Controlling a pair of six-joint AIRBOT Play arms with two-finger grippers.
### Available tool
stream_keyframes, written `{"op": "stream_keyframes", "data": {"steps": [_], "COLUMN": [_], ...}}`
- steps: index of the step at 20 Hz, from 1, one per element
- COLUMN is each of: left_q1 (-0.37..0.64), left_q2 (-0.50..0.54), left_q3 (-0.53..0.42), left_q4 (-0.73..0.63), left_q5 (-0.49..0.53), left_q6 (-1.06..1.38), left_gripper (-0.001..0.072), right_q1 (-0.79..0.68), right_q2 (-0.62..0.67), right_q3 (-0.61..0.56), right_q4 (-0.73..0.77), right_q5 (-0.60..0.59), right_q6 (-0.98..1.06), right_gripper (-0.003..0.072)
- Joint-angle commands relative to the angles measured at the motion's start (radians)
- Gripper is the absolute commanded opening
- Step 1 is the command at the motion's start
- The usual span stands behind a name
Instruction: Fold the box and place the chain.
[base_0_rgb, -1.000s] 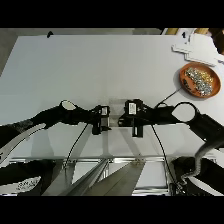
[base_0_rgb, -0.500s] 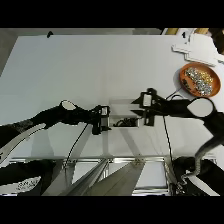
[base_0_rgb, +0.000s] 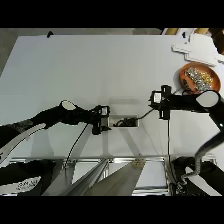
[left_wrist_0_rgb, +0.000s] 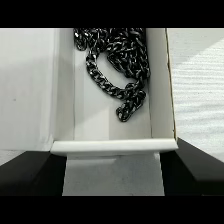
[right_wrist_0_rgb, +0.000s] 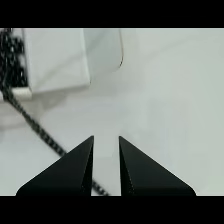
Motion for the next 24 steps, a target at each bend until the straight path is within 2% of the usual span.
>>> {"op": "stream_keyframes", "data": {"steps": [1,2,3,14,19,24], "left_q1": [0.001,0.001,0.001,0.001,0.001,0.001], "left_q2": [0.001,0.001,0.001,0.001,0.001,0.001], "left_q3": [0.0,0.0,0.0,0.0,0.0,0.0], "left_q4": [0.0,0.0,0.0,0.0,0.0,0.0], "left_q5": [0.0,0.0,0.0,0.0,0.0,0.0], "left_q6": [0.0,0.0,0.0,0.0,0.0,0.0], "left_gripper": [0.0048,0.0048,0.0048,0.0048,0.0048,0.0048], "right_q1": [-0.012,-0.012,-0.012,-0.012,-0.012,-0.012], "right_q2": [-0.098,-0.127,-0.15,-0.29,-0.311,-0.312], "right_q3": [0.0,0.0,-0.001,-0.001,-0.001,-0.001], "right_q4": [-0.073,-0.072,-0.072,-0.072,-0.072,-0.072], "right_q5": [-0.006,-0.006,-0.006,-0.048,-0.049,-0.073], "right_q6": [-0.01,-0.01,-0.01,-0.011,-0.011,-0.011], "right_gripper": [0.0181,0.0275,0.0331,0.0286,0.0155,0.0154]}}
